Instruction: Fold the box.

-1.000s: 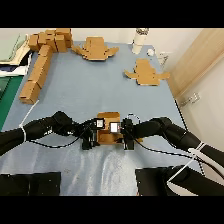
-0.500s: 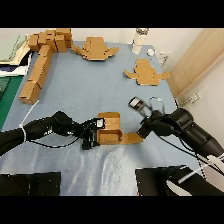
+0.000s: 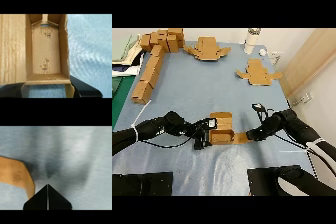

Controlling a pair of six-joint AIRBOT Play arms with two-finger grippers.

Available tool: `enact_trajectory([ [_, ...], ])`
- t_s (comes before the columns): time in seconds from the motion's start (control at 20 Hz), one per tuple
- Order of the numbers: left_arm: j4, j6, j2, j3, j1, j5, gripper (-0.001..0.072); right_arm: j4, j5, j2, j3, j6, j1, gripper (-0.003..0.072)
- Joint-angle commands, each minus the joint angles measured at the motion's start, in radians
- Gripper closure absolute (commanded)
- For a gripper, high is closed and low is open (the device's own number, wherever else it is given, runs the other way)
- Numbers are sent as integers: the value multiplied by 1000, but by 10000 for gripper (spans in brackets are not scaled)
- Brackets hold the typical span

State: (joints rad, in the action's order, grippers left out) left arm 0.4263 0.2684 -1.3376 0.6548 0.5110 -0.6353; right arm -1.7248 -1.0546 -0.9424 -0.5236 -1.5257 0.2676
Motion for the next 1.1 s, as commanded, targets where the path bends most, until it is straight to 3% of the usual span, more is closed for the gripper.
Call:
enact_trajectory([
  [0.0, 0, 0, 0, 0, 0, 0, 234, -189, -1, -22, 5, -74, -5, 683],
  [0.25, 0, 0, 0, 0, 1, 0, 234, -233, -2, 86, 5, -73, -3, 684],
  [0.75, 0, 0, 0, 0, 0, 0, 235, -263, 0, 70, 8, -73, -3, 683],
  [1.05, 0, 0, 0, 0, 1, 0, 234, -450, 3, 58, -5, -169, -3, 682],
])
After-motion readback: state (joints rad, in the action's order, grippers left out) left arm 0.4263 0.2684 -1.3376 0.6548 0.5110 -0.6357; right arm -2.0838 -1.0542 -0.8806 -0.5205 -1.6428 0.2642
